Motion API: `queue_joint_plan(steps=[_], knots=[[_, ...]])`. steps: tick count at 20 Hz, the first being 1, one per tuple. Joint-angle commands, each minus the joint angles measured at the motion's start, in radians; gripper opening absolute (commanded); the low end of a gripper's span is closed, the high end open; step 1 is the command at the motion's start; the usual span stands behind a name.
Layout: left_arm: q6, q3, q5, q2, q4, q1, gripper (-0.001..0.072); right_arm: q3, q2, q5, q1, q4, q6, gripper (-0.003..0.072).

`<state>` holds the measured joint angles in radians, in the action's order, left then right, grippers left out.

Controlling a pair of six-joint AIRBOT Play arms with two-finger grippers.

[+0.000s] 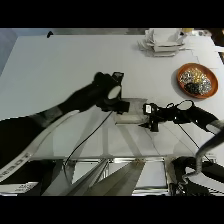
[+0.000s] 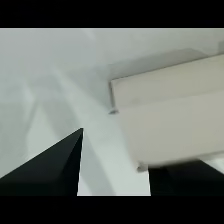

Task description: Fold the box and place the chain.

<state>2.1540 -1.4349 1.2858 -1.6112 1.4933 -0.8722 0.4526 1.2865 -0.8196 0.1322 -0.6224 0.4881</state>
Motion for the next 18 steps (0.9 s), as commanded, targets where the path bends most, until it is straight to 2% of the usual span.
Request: queue_joint_plan(steps=[1,3,6,8,10,11,13,18], knots=[[-0.283,0.003,0.096,0.094,0.003,0.058,0.0477,0.0,0.0,0.0,0.0,0.001,-0.001,0.0458],[-0.598,0.033,0.113,0.146,-0.009,0.096,0.0679,0.0,0.0,0.0,0.0,0.001,0.0,0.0458],[-1.237,0.171,0.056,0.215,-0.13,0.163,0.0692,0.0,0.0,0.0,0.0,0.001,-0.001,0.0458],[-1.625,0.305,-0.045,0.231,-0.281,0.211,0.0691,0.0,0.0,-0.001,0.0,0.001,-0.001,0.0458],[-1.899,0.423,-0.18,0.217,-0.452,0.251,0.0691,0.0,0.0,0.0,0.0,0.001,-0.001,0.0458],[-1.997,0.465,-0.238,0.203,-0.544,0.265,0.0692,0.0,0.0,0.0,0.0,0.001,-0.001,0.0458],[-2.111,0.503,-0.289,0.159,-0.684,0.286,0.0693,0.0,0.0,0.0,0.0,0.001,-0.001,0.0458],[-2.182,0.507,-0.358,0.071,-0.822,0.287,0.0695,0.0,0.0,0.0,0.0,0.001,-0.001,0.0458]])
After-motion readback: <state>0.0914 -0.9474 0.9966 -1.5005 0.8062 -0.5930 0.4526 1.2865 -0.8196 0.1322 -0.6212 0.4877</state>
